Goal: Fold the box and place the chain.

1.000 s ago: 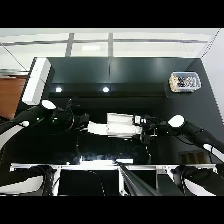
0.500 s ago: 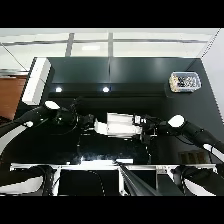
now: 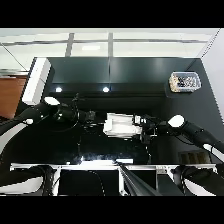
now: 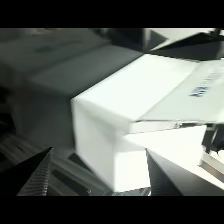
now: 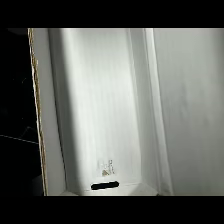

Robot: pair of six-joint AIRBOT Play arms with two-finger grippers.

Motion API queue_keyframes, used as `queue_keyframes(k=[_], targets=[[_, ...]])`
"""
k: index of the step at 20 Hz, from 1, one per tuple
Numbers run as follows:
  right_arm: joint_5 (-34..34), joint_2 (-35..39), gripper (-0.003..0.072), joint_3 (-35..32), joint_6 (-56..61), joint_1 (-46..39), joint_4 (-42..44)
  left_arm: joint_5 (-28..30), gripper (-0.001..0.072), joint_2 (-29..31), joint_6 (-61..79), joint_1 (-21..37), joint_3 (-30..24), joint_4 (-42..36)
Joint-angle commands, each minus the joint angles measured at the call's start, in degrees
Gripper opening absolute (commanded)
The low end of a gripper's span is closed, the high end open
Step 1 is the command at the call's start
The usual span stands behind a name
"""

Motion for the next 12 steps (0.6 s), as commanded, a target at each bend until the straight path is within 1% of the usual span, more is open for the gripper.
queue_keyframes(k=[1, 2, 6, 7, 9, 11, 12], targets=[[0.0, 0.0, 0.0487, -0.02, 0.0, 0.04, 0.0, 0.0, 0.0685, 0.04, -2.67, -2.16, 3.13, 1.99], [0.0, 0.0, 0.0487, -0.02, 0.0, 0.04, 0.0, 1.09, 0.0685, 0.04, -6.69, -3.54, 4.39, 4.81], [0.0, 0.0, 0.0487, -0.02, 0.0, 0.04, 0.0, 1.46, 0.0685, 0.13, -16.02, -8.9, 10.03, 16.2], [0.0, 0.0, 0.0487, -0.02, 0.0, 0.04, 0.0, 1.81, 0.0674, 0.13, -18.67, -10.16, 11.06, 17.92], [0.0, 0.0, 0.0487, -0.02, 0.02, 0.04, 0.0, 2.34, 0.0672, 0.13, -21.27, -12.22, 12.5, 19.02], [0.0, 0.0, 0.0487, -0.02, 0.0, 0.04, 0.0, 2.95, 0.0672, 0.13, -23.04, -13.75, 13.35, 20.57], [0.0, 0.0, 0.0487, -0.02, 0.0, 0.04, 0.0, 3.52, 0.0672, 0.13, -25.22, -14.29, 13.46, 22.6]])
